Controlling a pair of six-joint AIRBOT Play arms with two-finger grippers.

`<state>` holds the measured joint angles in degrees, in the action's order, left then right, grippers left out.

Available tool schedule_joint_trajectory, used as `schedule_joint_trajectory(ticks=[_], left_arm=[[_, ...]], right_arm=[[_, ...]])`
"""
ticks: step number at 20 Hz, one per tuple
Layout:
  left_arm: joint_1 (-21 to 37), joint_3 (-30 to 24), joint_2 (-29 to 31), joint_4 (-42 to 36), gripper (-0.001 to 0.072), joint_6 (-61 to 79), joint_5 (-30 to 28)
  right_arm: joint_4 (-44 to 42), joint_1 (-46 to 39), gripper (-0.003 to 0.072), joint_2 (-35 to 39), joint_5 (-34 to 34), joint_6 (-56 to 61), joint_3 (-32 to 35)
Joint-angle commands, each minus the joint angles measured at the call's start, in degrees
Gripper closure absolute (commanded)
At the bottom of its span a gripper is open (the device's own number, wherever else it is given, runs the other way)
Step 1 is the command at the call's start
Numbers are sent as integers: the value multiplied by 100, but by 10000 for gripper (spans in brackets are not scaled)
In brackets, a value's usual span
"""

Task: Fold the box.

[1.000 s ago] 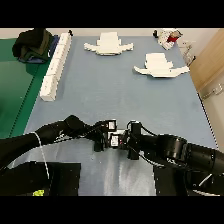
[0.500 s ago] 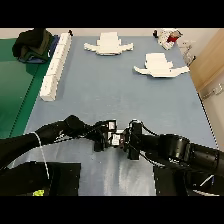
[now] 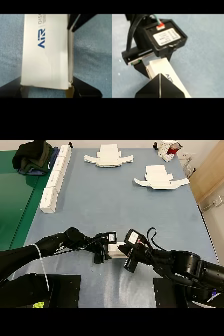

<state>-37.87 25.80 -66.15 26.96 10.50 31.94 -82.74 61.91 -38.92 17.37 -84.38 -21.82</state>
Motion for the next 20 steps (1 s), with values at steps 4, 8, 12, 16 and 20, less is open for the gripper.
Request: schedule_joint_trajectory(ticks=[4,8,12,16,20], left_arm=[[2,4,4,0,329,0,0],[2,4,4,0,329,0,0],[2,4,4,0,329,0,0],[2,4,4,0,329,0,-2],[2,4,4,0,329,0,0]], right_arm=[[-85,-267,664,92,-1950,1602,1084],[-267,-262,664,-295,-1950,1602,1196],[-328,-260,664,-697,-1952,1604,1198],[-345,-260,664,-750,-1943,1604,1222],[-345,-260,664,-748,-1947,1602,1220]])
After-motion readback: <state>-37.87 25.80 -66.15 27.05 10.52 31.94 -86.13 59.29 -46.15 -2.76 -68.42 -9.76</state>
